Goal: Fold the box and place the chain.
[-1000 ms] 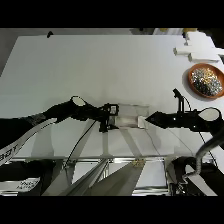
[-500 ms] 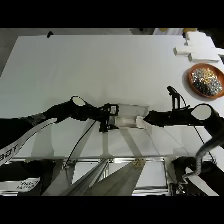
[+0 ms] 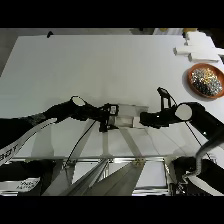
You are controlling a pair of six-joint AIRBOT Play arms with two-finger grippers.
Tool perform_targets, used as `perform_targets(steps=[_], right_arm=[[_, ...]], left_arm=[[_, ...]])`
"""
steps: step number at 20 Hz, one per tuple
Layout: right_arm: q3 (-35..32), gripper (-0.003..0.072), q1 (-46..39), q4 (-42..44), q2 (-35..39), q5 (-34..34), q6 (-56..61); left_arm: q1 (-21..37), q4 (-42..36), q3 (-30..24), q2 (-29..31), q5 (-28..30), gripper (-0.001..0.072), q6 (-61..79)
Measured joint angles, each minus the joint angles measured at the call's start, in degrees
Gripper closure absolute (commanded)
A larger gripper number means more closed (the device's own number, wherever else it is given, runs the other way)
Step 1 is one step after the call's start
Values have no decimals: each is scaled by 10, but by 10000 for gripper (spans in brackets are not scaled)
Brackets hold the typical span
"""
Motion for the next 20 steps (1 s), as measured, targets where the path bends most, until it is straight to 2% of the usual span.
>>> perform_targets(steps=[10,18,19,20], right_arm=[[44,365,87,-143,-67,-11,204],[65,371,105,-196,-110,2,247],[67,377,107,-200,-115,5,249],[68,419,109,-202,-119,9,249]], left_arm=[[0,-2,0,0,0,501,-1],[0,-2,0,0,0,501,0],[0,-2,0,0,0,501,-1],[0,-2,0,0,0,501,-1]])
